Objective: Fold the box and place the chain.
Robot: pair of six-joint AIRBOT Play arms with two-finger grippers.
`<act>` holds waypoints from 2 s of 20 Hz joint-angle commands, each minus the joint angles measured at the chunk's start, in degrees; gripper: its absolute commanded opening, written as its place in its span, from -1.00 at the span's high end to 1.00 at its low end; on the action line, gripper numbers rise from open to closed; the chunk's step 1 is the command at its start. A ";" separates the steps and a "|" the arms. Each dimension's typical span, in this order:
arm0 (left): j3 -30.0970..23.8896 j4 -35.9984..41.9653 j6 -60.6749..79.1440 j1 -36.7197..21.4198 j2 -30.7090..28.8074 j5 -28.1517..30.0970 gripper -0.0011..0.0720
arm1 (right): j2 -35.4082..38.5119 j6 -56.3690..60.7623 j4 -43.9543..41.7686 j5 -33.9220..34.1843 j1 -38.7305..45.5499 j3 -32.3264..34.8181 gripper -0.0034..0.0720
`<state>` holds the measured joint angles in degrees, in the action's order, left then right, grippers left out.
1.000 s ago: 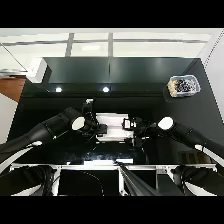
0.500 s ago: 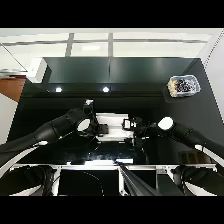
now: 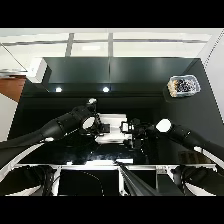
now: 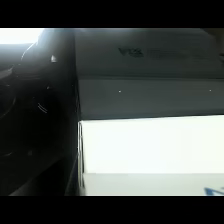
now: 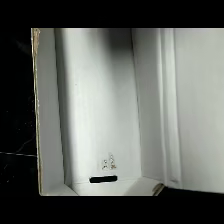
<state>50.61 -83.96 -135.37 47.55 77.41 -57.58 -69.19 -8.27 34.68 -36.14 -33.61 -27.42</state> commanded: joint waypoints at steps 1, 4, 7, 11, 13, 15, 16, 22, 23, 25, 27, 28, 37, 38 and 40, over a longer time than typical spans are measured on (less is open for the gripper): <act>0.13 -0.02 -0.02 0.02 0.04 -1.68 0.17 | 0.00 0.98 -0.13 1.90 -0.09 0.04 -0.24; 0.13 -0.55 -0.07 -0.04 -1.42 -1.60 0.17 | 0.00 1.01 -0.13 1.90 -0.09 0.04 -0.24; 0.11 -3.30 -0.11 -0.09 -3.41 -3.67 0.17 | 0.00 1.01 -0.13 1.90 -0.09 0.04 -0.24; -1.84 -3.85 -2.62 -0.04 -3.41 -4.72 0.17 | 0.00 1.01 -0.13 1.90 -0.09 0.07 -0.24; -2.60 -3.37 -2.58 -0.02 -3.41 -2.47 0.17 | 0.00 0.98 -0.13 1.90 -0.09 0.04 -0.24; -2.60 -3.30 -2.60 -0.02 -3.39 0.37 0.17 | 0.00 0.98 -0.13 1.90 -0.09 0.07 -0.24; -2.60 -2.60 -2.58 -0.04 -3.23 1.25 0.17 | 0.00 0.98 -0.13 1.92 -0.09 0.04 -0.24; -2.54 -2.36 -2.64 0.02 -1.90 3.21 0.24 | 0.00 0.98 -0.13 1.90 -0.09 0.04 -0.24; -2.51 -2.36 -2.67 0.04 -1.90 3.28 0.36 | 0.00 0.98 -0.13 1.90 -0.09 0.04 -0.24; -2.51 -2.34 -2.67 0.02 -1.90 2.75 0.50 | 0.00 0.98 -0.13 1.90 -0.09 0.07 -0.24; -2.51 -2.32 -2.64 0.04 -1.90 2.29 0.91 | 0.00 0.98 -0.13 1.90 -0.09 0.07 -0.24; -2.51 -2.32 -2.67 0.04 -1.90 2.27 0.91 | 0.00 0.98 -0.13 1.92 -0.09 0.07 -0.24; -1.84 -2.36 -2.64 -0.04 -1.92 -0.39 -0.17 | 0.00 1.01 -0.13 1.92 -0.09 0.04 -0.24; -1.75 -2.40 -2.64 -0.04 -1.92 -0.52 -0.17 | 0.00 1.01 -0.13 1.92 -0.09 0.04 -0.24; -1.73 -2.38 -2.64 -0.04 -1.95 -0.48 -0.17 | 0.00 0.98 -0.13 1.92 -0.09 0.04 -0.24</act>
<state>48.71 -86.17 -138.17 47.55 75.50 -57.63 -69.19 -7.22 34.50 -34.17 -33.67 -27.38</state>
